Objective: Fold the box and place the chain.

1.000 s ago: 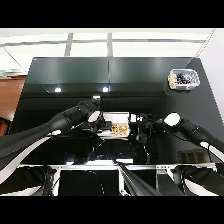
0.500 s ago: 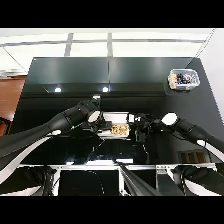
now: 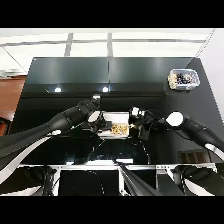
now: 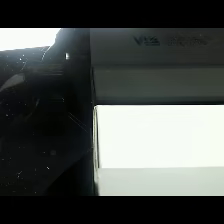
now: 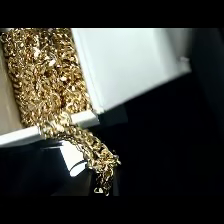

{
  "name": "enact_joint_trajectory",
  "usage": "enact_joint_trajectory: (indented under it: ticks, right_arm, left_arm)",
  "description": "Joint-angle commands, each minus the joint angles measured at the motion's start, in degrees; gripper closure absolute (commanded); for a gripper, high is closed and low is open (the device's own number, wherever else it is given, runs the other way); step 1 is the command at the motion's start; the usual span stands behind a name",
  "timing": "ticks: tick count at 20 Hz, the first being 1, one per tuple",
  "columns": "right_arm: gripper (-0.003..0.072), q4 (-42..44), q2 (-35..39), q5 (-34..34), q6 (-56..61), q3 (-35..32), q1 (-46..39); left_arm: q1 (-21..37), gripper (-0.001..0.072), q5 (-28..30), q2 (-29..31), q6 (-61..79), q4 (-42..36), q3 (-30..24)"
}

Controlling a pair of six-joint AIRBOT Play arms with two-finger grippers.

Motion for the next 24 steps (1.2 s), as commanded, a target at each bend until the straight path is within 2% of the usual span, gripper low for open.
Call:
enact_joint_trajectory:
  ticks: [1, 2, 5, 6, 7, 8, 10, 13, 16, 20, 24]
  right_arm:
    - [0.067, -5.6, 8.79, 8.52, 15.91, 3.8, -1.68]
    - [0.067, -0.46, 10.67, 8.57, 16.9, 5.27, -1.53]
    - [0.0668, 22.05, 11.45, 6.34, 16.96, 6.03, -1.42]
    - [0.0636, 24.81, 10.97, 6.38, 17.0, 6.03, -1.42]
    - [0.0432, 24.98, 10.47, 6.43, 17.03, 6.03, -1.42]
    - [0.0345, 24.44, 10.08, 6.4, 17.03, 6.03, -1.44]
    - [0.0346, 19.93, 10.25, 5.88, 17.07, 6.05, -2.36]
    - [0.0347, 10.29, 11.23, 7.08, 20.09, 6.05, -8.28]
    - [0.0348, 1.36, 11.34, 12.2, 25.03, 6.03, -14.14]
    - [0.0348, 0.04, 11.34, 22.34, 26.69, 6.03, -15.06]
    - [0.0348, 0.11, 11.34, 25.53, 27.69, 6.03, -15.06]
  left_arm:
    - [0.02, 0.0676, 0.0, 0.04, 0.0, 0.04, 0.04]
    - [0.02, 0.0677, -0.02, 0.04, 0.0, 0.04, 0.04]
    - [0.02, 0.0677, 0.26, 0.04, 0.0, 0.07, 0.04]
    - [0.02, 0.0677, 0.28, 0.04, 0.0, 0.04, 0.04]
    - [0.02, 0.0676, 0.28, 0.04, 0.0, 0.04, 0.04]
    - [0.02, 0.0676, 0.26, 0.04, 0.0, 0.02, 0.04]
    - [0.02, 0.0677, 0.26, 0.04, 0.0, 0.04, 0.04]
    - [0.02, 0.0676, 0.28, 0.04, 0.0, 0.04, 0.04]
    - [0.02, 0.0677, 0.26, 0.04, 0.0, 0.02, 0.04]
    - [0.02, 0.0676, 0.31, -0.15, 0.02, -0.39, 0.02]
    - [0.13, 0.0675, 1.4, -0.15, -0.04, -0.81, 0.48]
